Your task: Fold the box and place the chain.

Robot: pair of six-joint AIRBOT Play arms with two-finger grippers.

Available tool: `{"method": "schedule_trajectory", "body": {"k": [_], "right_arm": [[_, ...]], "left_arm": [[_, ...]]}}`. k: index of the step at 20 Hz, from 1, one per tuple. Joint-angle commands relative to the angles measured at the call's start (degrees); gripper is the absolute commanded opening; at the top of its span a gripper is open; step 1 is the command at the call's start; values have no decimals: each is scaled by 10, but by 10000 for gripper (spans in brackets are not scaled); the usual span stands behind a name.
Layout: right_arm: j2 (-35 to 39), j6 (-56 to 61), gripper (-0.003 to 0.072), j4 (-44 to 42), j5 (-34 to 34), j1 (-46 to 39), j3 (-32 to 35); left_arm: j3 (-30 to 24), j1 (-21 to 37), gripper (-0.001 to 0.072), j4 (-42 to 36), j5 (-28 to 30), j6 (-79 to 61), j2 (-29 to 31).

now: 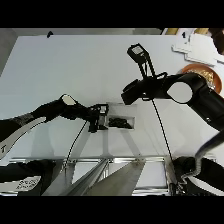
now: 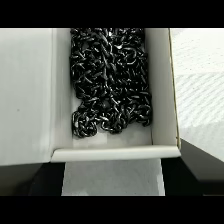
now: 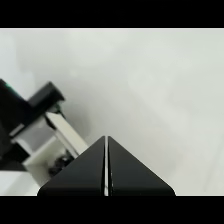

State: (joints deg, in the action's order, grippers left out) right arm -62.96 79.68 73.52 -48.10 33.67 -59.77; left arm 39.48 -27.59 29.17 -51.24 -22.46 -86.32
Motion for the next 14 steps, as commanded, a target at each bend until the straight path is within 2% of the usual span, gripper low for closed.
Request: {"method": "schedule_trajectory", "body": {"k": [1, 6, 10, 14], "right_arm": [[-35, -107, 19, -1, -56, -22, -8], [-102, -188, 19, -3, -89, 14, -8], [-104, -198, 20, -5, -91, 44, -8], [-104, -233, 20, -15, -160, 72, -8]], "left_arm": [[0, 0, 153, 0, 0, 0, 0], [0, 0, 153, 0, 0, 0, 0], [0, 0, 153, 0, 0, 0, 0], [0, 0, 153, 0, 0, 0, 0]]}}
